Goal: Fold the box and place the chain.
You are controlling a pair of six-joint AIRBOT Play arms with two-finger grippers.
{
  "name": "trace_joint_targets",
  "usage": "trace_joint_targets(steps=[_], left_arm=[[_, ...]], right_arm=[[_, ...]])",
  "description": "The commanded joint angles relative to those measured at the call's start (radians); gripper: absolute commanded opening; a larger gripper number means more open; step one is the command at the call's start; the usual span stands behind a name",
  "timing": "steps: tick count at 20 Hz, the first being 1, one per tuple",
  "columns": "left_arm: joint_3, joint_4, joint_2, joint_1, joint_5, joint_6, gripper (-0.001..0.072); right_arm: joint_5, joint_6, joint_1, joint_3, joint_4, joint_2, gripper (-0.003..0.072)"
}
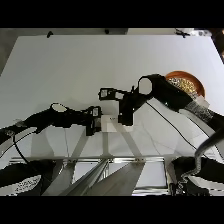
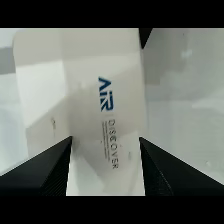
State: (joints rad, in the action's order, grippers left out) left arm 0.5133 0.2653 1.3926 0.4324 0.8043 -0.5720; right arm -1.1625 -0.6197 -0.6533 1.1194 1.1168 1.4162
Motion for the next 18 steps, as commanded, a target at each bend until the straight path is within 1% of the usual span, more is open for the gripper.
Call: trace_joint_targets(steps=[1,6,9,15,16,17,18], left_arm=[[0.001,0.000,0.000,-0.001,0.000,0.000,0.0150],[0.001,0.000,0.000,-0.001,0.000,0.000,0.0150],[0.001,0.000,0.000,-0.001,0.000,0.000,0.0150],[0.001,0.000,0.000,-0.001,0.000,0.000,0.0150],[0.001,0.000,0.000,-0.001,0.000,0.000,0.0150],[0.001,0.000,0.000,-0.001,0.000,0.000,0.0150],[0.001,0.000,0.000,-0.001,0.000,0.000,0.0150]], right_arm=[[0.020,0.000,-0.021,-0.005,0.003,-0.001,0.0466],[-0.055,-0.001,-0.021,-0.012,-0.021,-0.001,0.0465],[-0.073,-0.001,-0.021,-0.021,-0.020,-0.002,0.0461],[0.010,-0.050,-0.021,-0.021,-0.026,-0.002,0.0447],[0.016,-0.064,-0.021,-0.021,-0.025,-0.002,0.0429],[0.024,-0.065,-0.021,-0.021,-0.025,-0.002,0.0395],[0.025,-0.070,-0.021,-0.021,-0.025,-0.002,0.0393]])
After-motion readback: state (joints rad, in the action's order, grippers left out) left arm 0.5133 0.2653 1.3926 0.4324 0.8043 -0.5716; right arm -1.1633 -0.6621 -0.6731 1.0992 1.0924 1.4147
